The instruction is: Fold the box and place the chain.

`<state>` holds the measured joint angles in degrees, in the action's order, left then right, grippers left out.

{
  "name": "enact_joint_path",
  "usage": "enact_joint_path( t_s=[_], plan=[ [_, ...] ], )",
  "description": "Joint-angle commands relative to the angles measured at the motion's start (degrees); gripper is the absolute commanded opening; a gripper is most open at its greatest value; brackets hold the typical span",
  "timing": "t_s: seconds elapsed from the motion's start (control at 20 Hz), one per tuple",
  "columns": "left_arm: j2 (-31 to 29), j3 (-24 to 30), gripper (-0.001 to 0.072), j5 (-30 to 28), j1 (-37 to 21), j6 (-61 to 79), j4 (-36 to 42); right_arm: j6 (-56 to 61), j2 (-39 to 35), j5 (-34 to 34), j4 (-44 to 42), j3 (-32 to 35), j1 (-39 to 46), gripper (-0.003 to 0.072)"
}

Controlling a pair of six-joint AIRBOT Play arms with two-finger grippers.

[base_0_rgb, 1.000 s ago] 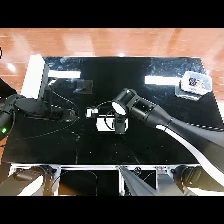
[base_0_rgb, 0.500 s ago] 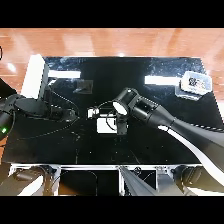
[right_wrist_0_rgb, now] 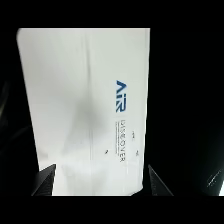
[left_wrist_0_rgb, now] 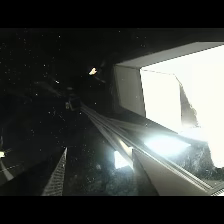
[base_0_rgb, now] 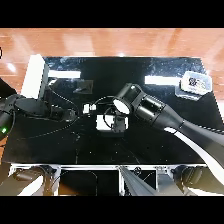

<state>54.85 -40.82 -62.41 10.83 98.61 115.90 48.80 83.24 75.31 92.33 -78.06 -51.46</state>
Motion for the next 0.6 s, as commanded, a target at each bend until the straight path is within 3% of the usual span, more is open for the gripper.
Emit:
enact_joint_path(
  t_s=[0.0,0.55],
  plan=[
    [0.0,0.0,0.0511,0.8,0.0,0.2,-0.4,-0.5,0.7,-1.4,0.0,-0.2,-0.4,0.0718],
    [0.0,0.0,0.0511,1.4,0.0,0.5,-2.7,2.4,3.0,-0.5,3.1,-0.2,-3.4,0.0717]
  ],
)
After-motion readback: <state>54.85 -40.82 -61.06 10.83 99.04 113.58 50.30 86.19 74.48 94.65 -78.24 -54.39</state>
